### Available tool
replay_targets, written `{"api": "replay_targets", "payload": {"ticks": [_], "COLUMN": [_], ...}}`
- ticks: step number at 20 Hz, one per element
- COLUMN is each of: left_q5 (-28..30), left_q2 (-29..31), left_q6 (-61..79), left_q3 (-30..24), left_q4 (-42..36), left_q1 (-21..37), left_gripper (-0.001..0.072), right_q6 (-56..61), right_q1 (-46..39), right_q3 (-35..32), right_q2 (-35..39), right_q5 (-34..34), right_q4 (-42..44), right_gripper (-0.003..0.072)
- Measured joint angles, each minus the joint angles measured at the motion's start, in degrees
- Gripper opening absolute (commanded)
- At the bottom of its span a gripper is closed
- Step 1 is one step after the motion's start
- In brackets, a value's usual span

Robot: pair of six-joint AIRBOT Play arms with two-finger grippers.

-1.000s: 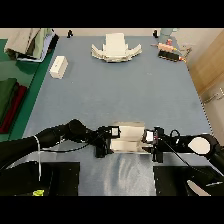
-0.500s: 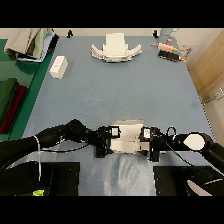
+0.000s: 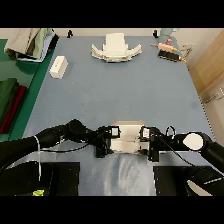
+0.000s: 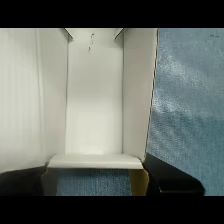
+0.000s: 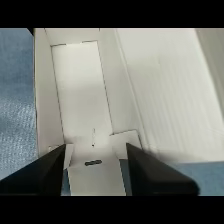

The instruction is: Fold the box.

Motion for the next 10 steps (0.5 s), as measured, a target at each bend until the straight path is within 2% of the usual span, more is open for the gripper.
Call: {"api": "replay_targets", "payload": {"ticks": [2,4,5,6,7,10], "left_q5": [0.0,0.0,0.02,0.02,0.02,0.0], "left_q2": [-0.02,-0.02,-0.02,-0.02,-0.02,0.0], "left_q6": [0.02,0.0,0.0,0.0,0.0,0.0], "left_q3": [0.0,0.0,0.0,0.0,0.0,0.0], "left_q4": [0.02,0.0,0.0,0.0,0.0,0.0], "left_q1": [0.0,0.0,0.0,0.0,0.0,0.0], "left_gripper": [0.0468,0.0468,0.0468,0.0468,0.0468,0.0468], "right_q6": [4.81,15.17,20.98,27.15,33.16,52.11], "right_q1": [-0.02,0.0,0.0,0.0,0.0,-0.11], "right_q3": [0.81,2.29,3.17,4.07,4.98,7.63], "right_q2": [1.7,3.8,4.87,5.92,6.86,8.66], "right_q5": [2.16,4.31,5.55,7.58,9.77,15.96], "right_q4": [-2.56,-6.84,-9.79,-13.66,-17.92,-31.69], "right_gripper": [0.0393,0.0116,0.0071,0.0056,0.0005,0.0005]}}
